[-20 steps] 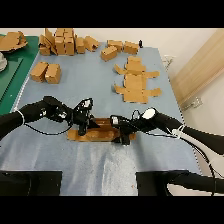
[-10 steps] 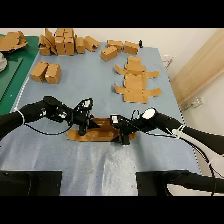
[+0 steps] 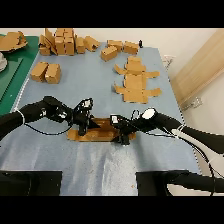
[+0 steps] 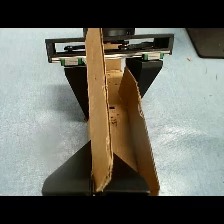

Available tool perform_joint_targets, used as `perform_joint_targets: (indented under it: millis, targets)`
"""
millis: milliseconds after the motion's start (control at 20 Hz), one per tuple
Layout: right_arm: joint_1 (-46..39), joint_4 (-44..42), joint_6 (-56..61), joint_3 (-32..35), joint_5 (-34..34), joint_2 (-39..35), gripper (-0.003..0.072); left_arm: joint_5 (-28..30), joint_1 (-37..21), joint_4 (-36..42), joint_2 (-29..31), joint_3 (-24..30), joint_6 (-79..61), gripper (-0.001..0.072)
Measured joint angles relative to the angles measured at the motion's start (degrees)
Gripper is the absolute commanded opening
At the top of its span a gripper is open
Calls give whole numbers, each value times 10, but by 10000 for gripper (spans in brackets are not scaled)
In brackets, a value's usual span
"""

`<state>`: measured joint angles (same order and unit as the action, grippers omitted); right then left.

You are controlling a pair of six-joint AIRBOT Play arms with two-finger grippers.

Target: Fold the box.

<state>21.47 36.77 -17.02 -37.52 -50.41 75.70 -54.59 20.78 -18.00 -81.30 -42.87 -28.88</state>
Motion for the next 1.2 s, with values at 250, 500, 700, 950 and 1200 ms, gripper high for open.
perform_joint_targets:
  millis: [250, 500, 700, 950, 1200]
  targets:
    - [0, -1, 0, 0, 1, 0, 521, 0, 0, 0, 0, 0, 0, 12]
    - [0, -1, 1, 0, 2, 0, 520, 28, 0, 18, 0, 0, -12, 12]
    - [0, -1, 2, 0, 2, 0, 521, 40, 0, 37, 0, 1, -6, 12]
    - [0, -1, 1, 0, 3, 0, 521, 44, 0, 48, -1, 0, 0, 12]
    - [0, -1, 0, 0, 3, 0, 521, 45, 0, 51, -1, 0, 2, 12]
